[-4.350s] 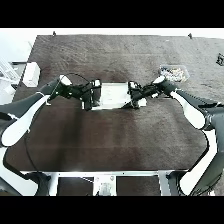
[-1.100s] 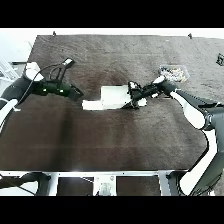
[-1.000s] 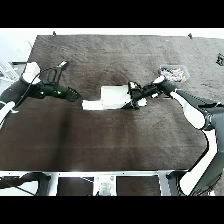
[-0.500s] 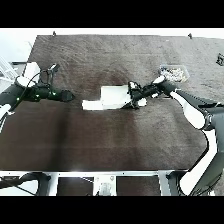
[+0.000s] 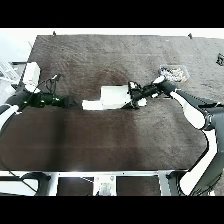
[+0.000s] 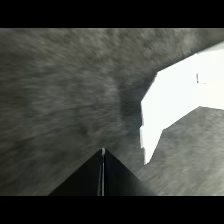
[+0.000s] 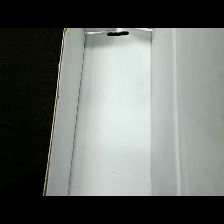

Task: Fold the box and place the chain.

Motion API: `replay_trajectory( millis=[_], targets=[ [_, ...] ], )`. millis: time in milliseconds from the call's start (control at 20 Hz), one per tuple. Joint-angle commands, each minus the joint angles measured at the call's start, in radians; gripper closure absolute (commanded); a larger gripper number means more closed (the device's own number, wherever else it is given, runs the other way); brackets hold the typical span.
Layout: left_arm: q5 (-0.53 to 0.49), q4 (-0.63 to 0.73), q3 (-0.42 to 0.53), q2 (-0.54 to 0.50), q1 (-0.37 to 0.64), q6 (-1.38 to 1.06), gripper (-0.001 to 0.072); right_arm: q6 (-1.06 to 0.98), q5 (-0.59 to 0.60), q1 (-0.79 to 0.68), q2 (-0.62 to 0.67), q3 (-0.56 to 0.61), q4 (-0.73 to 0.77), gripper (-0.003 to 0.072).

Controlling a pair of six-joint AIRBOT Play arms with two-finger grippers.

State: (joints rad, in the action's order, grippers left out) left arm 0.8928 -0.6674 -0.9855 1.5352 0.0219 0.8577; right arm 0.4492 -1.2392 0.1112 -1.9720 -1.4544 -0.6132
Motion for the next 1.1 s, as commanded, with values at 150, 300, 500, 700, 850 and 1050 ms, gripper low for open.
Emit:
replay_trajectory(
  millis=[150, 300, 500, 700, 850, 1050],
  targets=[
    [0.087, 0.175, -0.040, 0.132, -0.008, -0.081, 0.0690, 0.000, 0.000, 0.000, 0.000, 0.000, 0.000, 0.0098],
    [0.047, 0.178, -0.051, 0.151, -0.051, -0.077, 0.0689, 0.000, 0.000, 0.000, 0.000, 0.000, 0.000, 0.0097],
    [0.044, 0.185, -0.091, 0.199, -0.107, -0.043, 0.0689, 0.000, 0.000, 0.000, 0.000, 0.000, 0.000, 0.0097],
    [0.100, 0.227, -0.146, 0.213, -0.134, -0.044, 0.0689, 0.000, 0.000, 0.000, 0.000, 0.000, 0.000, 0.0097],
    [0.167, 0.232, -0.213, 0.212, -0.134, -0.019, 0.0688, 0.000, 0.000, 0.000, 0.000, 0.000, 0.000, 0.0098],
    [0.206, 0.250, -0.244, 0.212, -0.134, -0.009, 0.0686, 0.000, 0.000, 0.000, 0.000, 0.000, 0.000, 0.0097]
  ],
)
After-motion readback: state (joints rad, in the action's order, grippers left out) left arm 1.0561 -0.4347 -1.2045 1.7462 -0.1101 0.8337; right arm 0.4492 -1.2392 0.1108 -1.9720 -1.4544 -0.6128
